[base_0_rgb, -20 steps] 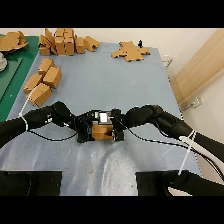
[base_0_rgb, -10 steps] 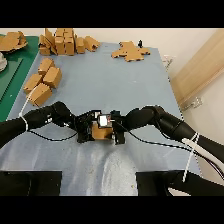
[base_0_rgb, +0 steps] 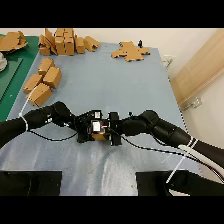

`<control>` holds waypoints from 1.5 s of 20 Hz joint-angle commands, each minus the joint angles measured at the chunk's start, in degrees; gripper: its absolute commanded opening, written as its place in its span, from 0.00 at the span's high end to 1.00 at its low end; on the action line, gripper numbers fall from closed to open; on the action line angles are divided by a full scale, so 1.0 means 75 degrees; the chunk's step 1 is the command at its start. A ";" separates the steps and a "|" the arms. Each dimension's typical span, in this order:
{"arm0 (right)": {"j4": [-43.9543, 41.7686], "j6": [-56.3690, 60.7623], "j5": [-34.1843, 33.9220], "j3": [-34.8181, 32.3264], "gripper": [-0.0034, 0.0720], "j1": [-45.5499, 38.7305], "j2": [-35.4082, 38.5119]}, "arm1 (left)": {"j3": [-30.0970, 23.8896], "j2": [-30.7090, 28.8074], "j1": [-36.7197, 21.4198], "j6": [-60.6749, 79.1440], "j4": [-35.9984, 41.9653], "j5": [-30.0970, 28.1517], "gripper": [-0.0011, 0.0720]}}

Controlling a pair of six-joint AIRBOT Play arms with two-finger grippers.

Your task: Fold the box.

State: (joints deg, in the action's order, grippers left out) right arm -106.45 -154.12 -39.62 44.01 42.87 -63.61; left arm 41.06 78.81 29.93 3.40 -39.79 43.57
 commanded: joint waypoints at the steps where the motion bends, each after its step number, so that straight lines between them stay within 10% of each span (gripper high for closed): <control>1: 0.0889 0.1075 0.0376 -0.0009 0.40 0.0265 0.0047 | 0.0003 0.0003 0.0000 0.0003 -0.0003 0.0006 0.44; 30: 0.1626 0.1836 -0.0385 -0.0006 0.67 0.0731 0.0624 | 0.0003 0.0003 0.0000 0.0003 -0.0003 -0.0003 0.44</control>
